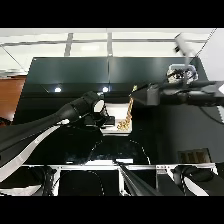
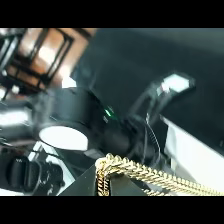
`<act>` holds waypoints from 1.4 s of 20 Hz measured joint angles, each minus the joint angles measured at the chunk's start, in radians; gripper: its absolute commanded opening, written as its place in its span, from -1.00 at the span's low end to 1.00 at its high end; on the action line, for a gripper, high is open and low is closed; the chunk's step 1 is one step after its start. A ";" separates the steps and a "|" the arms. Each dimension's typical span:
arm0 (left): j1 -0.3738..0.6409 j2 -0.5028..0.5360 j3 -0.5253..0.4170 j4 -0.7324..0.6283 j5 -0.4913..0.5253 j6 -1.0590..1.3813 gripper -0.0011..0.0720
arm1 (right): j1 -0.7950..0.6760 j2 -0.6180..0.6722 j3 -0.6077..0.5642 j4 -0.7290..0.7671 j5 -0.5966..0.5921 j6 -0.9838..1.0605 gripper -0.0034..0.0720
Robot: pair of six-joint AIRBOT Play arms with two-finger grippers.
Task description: Fold the box and place the chain.
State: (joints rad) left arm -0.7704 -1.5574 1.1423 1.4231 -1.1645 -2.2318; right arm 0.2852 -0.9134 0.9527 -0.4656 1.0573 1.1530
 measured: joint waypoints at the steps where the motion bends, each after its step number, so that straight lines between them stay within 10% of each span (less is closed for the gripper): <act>1: 0.000 0.000 0.000 0.000 0.000 0.000 -0.89 | 0.019 -0.014 -0.019 -0.008 -0.011 0.001 -0.88; 13: 0.000 0.000 0.000 0.000 0.000 0.000 -0.89 | 0.122 -0.156 -0.072 -0.265 -0.073 0.119 -0.86; 16: 0.000 0.000 0.000 0.000 0.000 0.000 -0.89 | 0.123 -0.161 -0.073 -0.286 -0.061 0.131 -0.16; 28: 0.002 0.000 0.000 0.002 0.005 0.001 -0.88 | -0.007 -0.163 -0.073 -0.450 -0.033 0.173 -0.17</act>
State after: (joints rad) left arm -0.7689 -1.5574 1.1423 1.4246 -1.1591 -2.2307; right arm 0.2783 -1.0760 0.8799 -0.9154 1.0245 1.3258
